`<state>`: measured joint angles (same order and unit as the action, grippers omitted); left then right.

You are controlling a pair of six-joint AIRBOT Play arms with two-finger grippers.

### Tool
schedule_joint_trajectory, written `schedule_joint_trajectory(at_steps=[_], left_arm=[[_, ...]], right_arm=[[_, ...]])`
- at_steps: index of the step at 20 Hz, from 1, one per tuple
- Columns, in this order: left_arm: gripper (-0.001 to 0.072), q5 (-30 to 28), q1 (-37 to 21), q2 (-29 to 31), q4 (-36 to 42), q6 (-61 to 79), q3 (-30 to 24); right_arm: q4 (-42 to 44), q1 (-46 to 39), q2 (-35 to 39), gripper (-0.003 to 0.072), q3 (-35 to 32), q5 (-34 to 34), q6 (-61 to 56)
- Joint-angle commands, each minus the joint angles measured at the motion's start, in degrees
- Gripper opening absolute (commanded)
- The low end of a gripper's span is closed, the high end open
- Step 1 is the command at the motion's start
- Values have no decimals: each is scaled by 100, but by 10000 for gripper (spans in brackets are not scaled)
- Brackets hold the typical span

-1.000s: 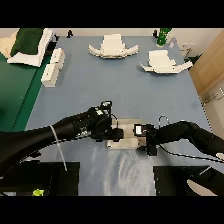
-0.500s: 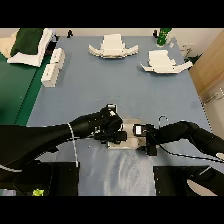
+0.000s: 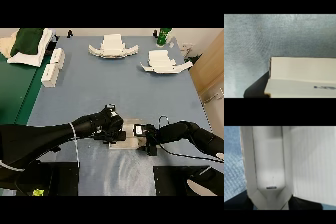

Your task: Fold the box.

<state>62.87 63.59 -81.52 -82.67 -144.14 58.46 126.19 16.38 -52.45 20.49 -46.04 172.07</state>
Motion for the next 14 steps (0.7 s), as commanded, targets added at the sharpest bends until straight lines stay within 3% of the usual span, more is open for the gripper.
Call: schedule_joint_trajectory(at_steps=[1,2,3,4,5,9,14], left_arm=[[14,-26,0,-4,46,-79,4],[16,-26,0,-2,59,-76,4],[90,-24,0,-2,72,-66,4],[439,-22,0,-2,107,-44,4],[635,-15,0,-2,184,-52,4],[641,557,-2,205,188,221,114],[640,1687,-11,1139,7,527,470]], right_arm=[[4,4,2,478,2,9,0],[4,4,2,478,2,9,0],[4,4,2,478,2,9,0],[4,4,2,478,2,9,0],[4,4,2,478,2,9,0],[4,4,2,478,2,9,0],[4,4,2,478,2,9,0]])
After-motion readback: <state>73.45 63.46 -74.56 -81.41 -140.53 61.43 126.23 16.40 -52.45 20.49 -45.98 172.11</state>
